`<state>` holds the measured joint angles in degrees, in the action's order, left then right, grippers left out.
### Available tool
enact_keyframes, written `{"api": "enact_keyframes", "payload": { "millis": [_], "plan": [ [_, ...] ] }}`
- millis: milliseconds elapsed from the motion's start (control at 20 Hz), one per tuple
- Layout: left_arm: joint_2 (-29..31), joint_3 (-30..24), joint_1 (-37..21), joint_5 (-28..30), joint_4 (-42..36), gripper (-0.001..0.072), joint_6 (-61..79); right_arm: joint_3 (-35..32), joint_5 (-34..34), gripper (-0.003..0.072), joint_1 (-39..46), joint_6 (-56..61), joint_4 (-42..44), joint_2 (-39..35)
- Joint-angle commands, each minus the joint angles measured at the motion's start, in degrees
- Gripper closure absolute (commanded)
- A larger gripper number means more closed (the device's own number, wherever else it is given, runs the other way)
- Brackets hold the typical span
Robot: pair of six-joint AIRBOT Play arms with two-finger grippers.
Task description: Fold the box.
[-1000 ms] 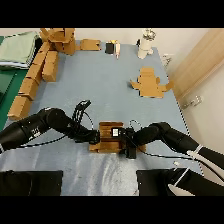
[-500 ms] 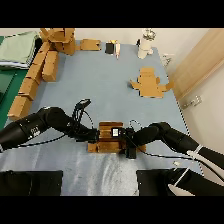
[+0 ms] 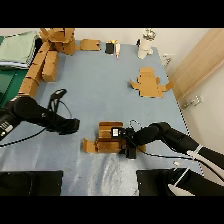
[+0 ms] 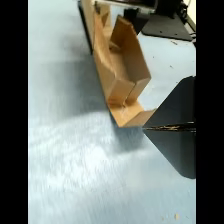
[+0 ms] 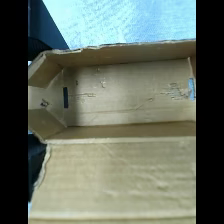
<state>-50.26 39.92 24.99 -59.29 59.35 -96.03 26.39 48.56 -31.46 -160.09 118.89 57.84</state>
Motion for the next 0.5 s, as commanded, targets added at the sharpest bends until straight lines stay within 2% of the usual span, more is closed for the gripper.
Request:
{"api": "enact_keyframes", "payload": {
  "millis": [0,100,250,450],
  "plan": [
    [1.38,-3.85,-4.33,-2.14,1.68,0.0699,-3.04,-0.04,-0.02,0.0162,-0.07,0.02,0.0,-0.04],
    [0.5,-8.31,-4.24,-0.59,-2.01,0.0699,-2.38,-0.04,-0.02,0.0162,-0.07,0.02,0.0,-0.04],
    [-0.2,-13.68,-4.22,4.79,-11.58,0.0699,3.23,-0.04,-0.02,0.0162,-0.07,0.02,0.0,-0.04],
    [-2.54,-15.58,1.77,10.25,-13.14,0.07,2.8,-0.04,-0.02,0.0162,-0.07,0.02,0.0,-0.04]
  ]
}}
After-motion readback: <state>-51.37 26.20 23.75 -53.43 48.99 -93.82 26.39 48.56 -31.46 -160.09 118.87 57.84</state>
